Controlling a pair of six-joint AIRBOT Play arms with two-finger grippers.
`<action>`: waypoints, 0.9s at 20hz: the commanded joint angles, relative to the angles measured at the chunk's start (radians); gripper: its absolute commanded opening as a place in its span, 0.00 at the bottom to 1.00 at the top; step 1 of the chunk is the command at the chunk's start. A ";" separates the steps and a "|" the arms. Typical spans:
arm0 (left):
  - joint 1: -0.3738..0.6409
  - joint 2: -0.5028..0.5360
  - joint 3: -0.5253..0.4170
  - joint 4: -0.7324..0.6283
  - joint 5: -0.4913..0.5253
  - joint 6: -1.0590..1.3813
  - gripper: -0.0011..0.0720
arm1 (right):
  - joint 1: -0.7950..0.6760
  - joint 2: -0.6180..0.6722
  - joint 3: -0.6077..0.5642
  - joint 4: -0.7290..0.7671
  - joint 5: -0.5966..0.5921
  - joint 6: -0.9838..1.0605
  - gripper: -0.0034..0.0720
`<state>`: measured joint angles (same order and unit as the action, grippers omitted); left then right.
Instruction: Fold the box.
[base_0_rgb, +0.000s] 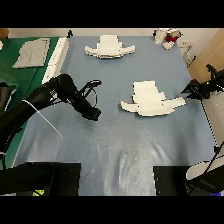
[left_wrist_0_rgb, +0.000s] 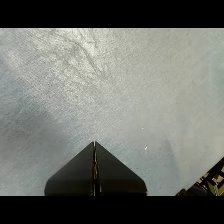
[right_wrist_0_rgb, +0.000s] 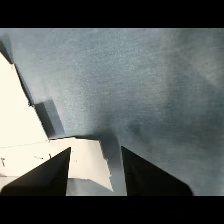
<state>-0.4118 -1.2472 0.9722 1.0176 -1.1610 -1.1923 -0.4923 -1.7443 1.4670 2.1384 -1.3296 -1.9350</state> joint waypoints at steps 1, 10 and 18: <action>0.000 0.000 0.000 0.000 0.000 0.000 0.03 | 0.000 -0.064 0.033 0.016 -0.043 -0.041 0.68; 0.000 0.000 0.000 0.000 0.000 0.000 0.03 | 0.002 -0.066 0.032 0.051 -0.232 -0.125 0.58; 0.000 0.000 0.000 0.000 0.000 0.000 0.03 | 0.061 -0.066 0.032 0.063 -0.225 -0.144 0.26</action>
